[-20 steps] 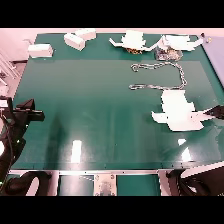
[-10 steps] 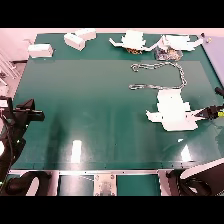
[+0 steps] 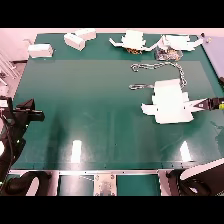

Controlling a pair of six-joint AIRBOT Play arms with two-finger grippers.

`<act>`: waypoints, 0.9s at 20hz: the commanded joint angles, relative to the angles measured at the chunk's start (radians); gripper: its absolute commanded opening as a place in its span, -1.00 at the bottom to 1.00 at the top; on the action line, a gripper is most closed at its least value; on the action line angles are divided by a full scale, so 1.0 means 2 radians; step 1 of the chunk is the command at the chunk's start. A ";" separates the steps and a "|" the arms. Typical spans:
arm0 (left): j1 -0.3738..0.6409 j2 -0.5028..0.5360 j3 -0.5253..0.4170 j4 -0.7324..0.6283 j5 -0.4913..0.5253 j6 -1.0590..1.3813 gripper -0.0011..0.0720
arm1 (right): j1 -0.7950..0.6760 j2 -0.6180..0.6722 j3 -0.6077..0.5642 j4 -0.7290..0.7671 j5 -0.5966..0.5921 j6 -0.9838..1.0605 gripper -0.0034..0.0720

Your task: Fold the box and place the chain.

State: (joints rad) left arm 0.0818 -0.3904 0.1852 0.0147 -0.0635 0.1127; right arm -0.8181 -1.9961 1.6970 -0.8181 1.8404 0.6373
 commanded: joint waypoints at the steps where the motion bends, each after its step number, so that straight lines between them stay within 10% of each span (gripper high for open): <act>1: 0.001 0.000 0.001 0.000 0.000 0.000 -0.92 | 0.030 0.007 -0.004 0.093 0.002 -0.001 -0.89; 9: 0.000 0.000 0.001 0.000 0.000 0.000 -0.92 | 0.171 0.009 -0.104 0.163 -0.002 -0.006 -0.90; 18: 0.000 0.000 0.001 0.000 0.000 0.000 -0.92 | 0.251 0.146 -0.356 0.280 -0.202 -0.052 -0.91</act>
State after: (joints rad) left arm 0.0818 -0.3904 0.1852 0.0147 -0.0631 0.1127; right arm -0.3744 -1.7718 1.0973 -0.3382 1.5520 0.5282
